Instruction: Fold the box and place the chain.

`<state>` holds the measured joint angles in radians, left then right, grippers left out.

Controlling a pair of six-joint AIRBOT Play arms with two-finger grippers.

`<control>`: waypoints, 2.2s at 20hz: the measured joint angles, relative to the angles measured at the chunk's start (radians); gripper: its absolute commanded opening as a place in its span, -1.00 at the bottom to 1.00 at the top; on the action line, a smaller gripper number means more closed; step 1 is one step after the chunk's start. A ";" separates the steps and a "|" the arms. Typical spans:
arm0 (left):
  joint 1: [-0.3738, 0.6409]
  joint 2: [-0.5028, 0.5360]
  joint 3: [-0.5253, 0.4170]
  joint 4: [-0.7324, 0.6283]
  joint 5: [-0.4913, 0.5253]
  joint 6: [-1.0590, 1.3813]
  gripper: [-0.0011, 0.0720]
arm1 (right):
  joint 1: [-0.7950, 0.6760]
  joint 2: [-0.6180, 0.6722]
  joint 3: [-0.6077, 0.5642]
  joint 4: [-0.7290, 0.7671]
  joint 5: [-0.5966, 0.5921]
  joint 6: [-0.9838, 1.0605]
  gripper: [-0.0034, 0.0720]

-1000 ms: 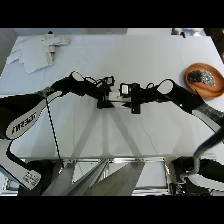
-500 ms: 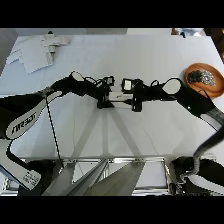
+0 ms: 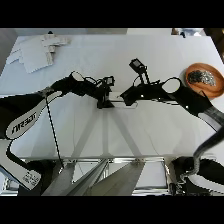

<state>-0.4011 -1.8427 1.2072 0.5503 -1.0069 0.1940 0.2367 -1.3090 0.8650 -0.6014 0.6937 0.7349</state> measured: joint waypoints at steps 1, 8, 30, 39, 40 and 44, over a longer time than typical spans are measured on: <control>0.000 0.000 0.000 0.000 0.000 0.000 -0.21 | 0.000 -0.023 0.000 0.032 -0.001 0.033 -0.88; 0.000 0.000 0.000 0.001 0.000 0.002 -0.21 | 0.000 -0.137 0.001 0.123 -0.045 0.183 -0.88; 0.001 0.000 0.000 0.000 -0.003 -0.001 -0.21 | -0.003 0.024 0.000 -0.103 -0.085 0.250 -0.88; 0.001 0.000 0.000 0.000 0.000 0.000 -0.21 | -0.116 0.092 -0.087 0.036 -0.009 0.179 -0.88; 0.001 0.000 0.000 0.000 0.000 0.000 -0.21 | -0.124 0.089 -0.098 0.052 -0.009 0.176 -0.88; 0.001 0.000 0.000 0.000 0.000 0.000 -0.21 | -0.139 0.019 -0.121 0.087 -0.002 0.173 -0.89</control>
<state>-0.4000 -1.8427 1.2072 0.5503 -1.0073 0.1940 0.0975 -1.2896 0.7437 -0.5140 0.6922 0.9077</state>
